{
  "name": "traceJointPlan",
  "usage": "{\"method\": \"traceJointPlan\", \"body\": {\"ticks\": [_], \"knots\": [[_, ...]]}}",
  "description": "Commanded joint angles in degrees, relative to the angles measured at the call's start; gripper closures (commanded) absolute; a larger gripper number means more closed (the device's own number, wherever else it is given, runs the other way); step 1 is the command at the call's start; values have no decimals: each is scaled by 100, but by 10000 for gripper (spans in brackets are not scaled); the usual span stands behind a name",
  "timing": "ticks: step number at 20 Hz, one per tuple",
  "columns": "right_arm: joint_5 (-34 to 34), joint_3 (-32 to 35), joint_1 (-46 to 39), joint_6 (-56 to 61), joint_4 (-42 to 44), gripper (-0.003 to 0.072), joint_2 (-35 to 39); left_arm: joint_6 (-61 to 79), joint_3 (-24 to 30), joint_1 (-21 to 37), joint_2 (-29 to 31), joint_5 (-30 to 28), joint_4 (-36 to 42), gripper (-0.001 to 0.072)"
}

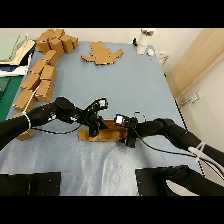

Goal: Fold the box.

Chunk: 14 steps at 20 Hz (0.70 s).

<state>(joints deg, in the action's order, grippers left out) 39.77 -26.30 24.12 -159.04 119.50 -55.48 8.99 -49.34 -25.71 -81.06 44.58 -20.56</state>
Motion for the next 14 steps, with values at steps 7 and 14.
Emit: {"method": "traceJointPlan", "body": {"ticks": [7, 14], "knots": [[378, -219, -192, -407, 177, -28, -551, 2, 0, -2, -2, -4, -2, 700], [382, -369, -188, -409, 201, 71, -551, 2, 0, -2, -2, -4, -2, 699]]}}
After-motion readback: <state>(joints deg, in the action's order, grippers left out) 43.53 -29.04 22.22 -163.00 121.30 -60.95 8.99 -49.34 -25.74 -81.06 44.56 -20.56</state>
